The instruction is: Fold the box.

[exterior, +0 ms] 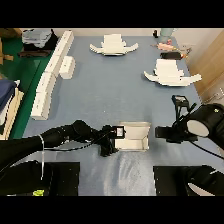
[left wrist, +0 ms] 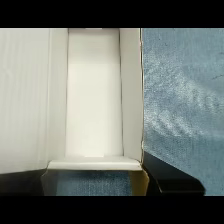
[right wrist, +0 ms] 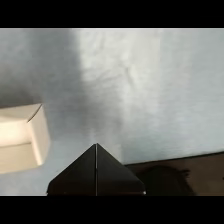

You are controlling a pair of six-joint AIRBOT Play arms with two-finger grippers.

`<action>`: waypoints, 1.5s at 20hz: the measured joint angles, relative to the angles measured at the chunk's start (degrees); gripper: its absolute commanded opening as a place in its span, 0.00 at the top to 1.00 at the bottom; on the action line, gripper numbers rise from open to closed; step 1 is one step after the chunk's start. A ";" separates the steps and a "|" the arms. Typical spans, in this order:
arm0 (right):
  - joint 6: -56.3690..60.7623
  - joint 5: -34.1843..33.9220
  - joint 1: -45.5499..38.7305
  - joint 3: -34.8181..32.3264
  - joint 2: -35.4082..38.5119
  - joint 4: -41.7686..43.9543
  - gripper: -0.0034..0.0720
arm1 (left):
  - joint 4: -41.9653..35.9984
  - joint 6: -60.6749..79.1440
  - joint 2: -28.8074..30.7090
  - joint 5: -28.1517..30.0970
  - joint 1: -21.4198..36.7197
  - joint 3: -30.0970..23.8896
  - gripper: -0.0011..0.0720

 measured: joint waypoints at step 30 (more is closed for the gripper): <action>-72.37 -11.87 -11.96 0.66 -16.92 47.23 0.95 | 0.02 -0.02 0.00 0.00 0.00 0.00 0.27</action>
